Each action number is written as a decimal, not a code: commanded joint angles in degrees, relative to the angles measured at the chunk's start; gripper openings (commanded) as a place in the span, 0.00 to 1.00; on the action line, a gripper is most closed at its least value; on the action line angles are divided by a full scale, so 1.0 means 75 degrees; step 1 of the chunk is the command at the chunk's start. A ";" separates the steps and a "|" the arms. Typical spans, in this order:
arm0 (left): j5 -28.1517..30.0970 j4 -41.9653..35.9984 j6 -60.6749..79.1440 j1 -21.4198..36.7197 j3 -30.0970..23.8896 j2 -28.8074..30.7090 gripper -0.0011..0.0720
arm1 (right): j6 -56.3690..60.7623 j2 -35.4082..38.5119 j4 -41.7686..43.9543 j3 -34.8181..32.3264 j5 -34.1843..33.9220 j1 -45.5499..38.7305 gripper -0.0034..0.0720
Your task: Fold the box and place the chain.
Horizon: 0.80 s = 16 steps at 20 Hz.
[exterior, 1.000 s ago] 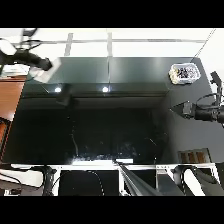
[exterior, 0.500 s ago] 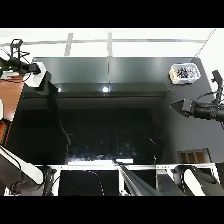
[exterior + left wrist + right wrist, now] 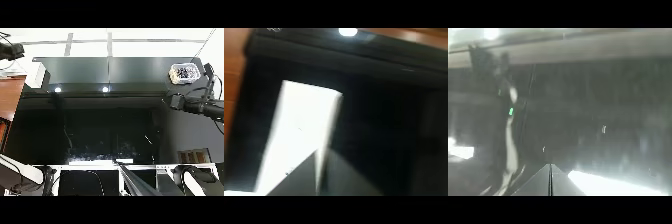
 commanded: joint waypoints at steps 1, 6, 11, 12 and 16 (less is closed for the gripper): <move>-0.1559 -0.1542 0.0326 -0.0210 -0.0857 0.1227 0.05 | -0.0122 -0.0052 -0.0627 -0.0003 -0.1827 0.1061 0.06; 0.0548 -0.1478 0.0423 -0.1877 -0.5773 0.4730 0.05 | -0.0087 -0.0140 -0.3022 -0.0312 -0.1746 0.1361 0.06; 0.4406 -0.1475 0.1676 -0.2885 -1.1459 0.8620 0.05 | -0.0064 -0.0140 -0.3115 -0.0848 -0.1853 0.1352 0.06; 0.4406 -0.1472 0.1699 -0.2795 -1.1867 0.9072 0.05 | -0.0064 -0.0140 -0.3063 -0.0851 -0.1824 0.1352 0.06; 0.4395 -0.1478 0.1699 -0.2617 -1.2252 0.9769 0.05 | -0.0064 -0.0140 -0.3072 -0.0851 -0.1839 0.1352 0.06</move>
